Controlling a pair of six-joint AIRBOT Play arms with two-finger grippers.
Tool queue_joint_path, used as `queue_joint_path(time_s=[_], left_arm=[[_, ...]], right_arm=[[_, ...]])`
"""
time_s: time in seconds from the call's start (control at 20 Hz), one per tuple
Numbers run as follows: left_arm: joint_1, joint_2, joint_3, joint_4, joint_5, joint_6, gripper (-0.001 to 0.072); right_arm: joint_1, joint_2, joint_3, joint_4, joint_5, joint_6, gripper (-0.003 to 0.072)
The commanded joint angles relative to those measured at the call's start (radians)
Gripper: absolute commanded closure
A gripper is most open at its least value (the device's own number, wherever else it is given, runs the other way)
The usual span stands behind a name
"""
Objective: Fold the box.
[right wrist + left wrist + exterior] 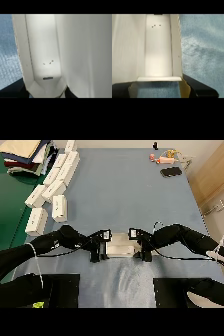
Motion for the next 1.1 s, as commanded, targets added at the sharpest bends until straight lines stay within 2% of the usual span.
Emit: queue_joint_path(time_s=[0.0,0.15,0.35,0.65,0.7,0.75,1.05], left_arm=[[-0.021,-0.011,0.005,-0.004,0.026,-0.003,0.0007],[-0.021,-0.011,0.005,0.005,0.025,-0.01,0.0007],[-0.021,-0.012,0.005,0.119,0.024,-0.117,0.0007],[-0.039,-0.012,0.007,0.031,0.037,-0.042,0.0008],[-0.04,-0.013,0.008,0.031,0.041,-0.044,0.006],[-0.04,-0.013,0.008,0.033,0.041,-0.045,0.0167],[-0.04,-0.013,0.008,0.034,0.041,-0.045,0.0184]], right_arm=[[0.0,0.0,0.0,0.0,0.0,0.0,0.0178],[0.0,0.0,0.0,0.0,0.0,0.0,0.0177],[0.0,0.0,0.0,0.0,0.0,0.0,0.0177],[0.0,0.0,0.0,0.0,0.0,0.0,0.0178],[0.0,0.0,0.0,0.0,0.0,0.0,0.0177],[0.0,0.0,0.0,0.0,0.0,0.0,0.0177],[0.0,0.0,0.0,0.0,0.0,0.0,0.0177]])
